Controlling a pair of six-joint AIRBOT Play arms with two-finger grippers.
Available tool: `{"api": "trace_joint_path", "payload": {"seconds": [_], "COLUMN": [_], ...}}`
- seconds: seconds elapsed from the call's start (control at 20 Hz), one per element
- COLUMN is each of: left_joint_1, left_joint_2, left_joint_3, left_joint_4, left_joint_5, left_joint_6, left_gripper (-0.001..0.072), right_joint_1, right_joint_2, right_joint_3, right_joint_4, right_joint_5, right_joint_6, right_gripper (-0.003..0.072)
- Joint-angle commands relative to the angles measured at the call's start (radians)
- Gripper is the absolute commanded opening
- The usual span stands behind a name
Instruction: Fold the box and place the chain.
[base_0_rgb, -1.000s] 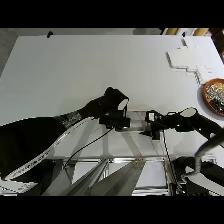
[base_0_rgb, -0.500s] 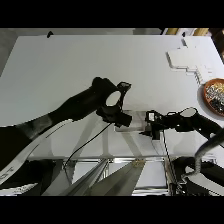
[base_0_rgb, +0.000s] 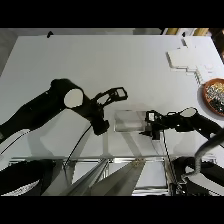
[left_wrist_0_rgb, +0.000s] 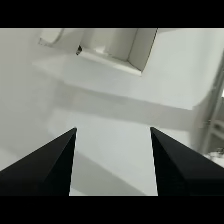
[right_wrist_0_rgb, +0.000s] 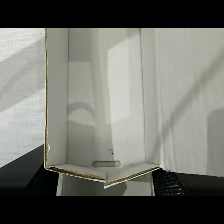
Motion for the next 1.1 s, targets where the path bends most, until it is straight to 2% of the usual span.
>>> {"api": "trace_joint_path", "payload": {"seconds": [0.0,0.1,0.25,0.3,0.35,0.4,0.55,1.05], "left_joint_1": [0.074,0.102,0.120,0.120,0.120,0.120,0.110,0.064], "left_joint_2": [0.028,-0.018,-0.109,-0.136,-0.164,-0.187,-0.223,-0.249], "left_joint_3": [-0.214,-0.253,-0.253,-0.253,-0.253,-0.253,-0.253,-0.256], "left_joint_4": [-0.211,-0.325,-0.417,-0.442,-0.480,-0.520,-0.595,-0.625], "left_joint_5": [0.307,0.367,0.398,0.408,0.412,0.412,0.413,0.411], "left_joint_6": [0.609,0.863,1.046,1.078,1.115,1.153,1.194,1.130], "left_gripper": [0.0506,0.0506,0.0515,0.0547,0.0652,0.0693,0.0696,0.0696], "right_joint_1": [-0.001,-0.001,0.000,0.000,-0.001,-0.001,-0.001,-0.001], "right_joint_2": [0.001,0.001,0.001,0.001,0.001,0.001,0.001,0.001], "right_joint_3": [0.001,0.001,0.001,0.001,0.001,0.001,0.001,0.001], "right_joint_4": [0.000,0.000,0.001,0.000,0.000,0.000,0.001,0.000], "right_joint_5": [0.000,0.000,0.000,0.000,0.000,0.000,0.000,0.000], "right_joint_6": [0.000,0.000,0.000,0.000,0.000,0.000,0.000,0.000], "right_gripper": [0.0412,0.0412,0.0412,0.0412,0.0412,0.0412,0.0412,0.0412]}}
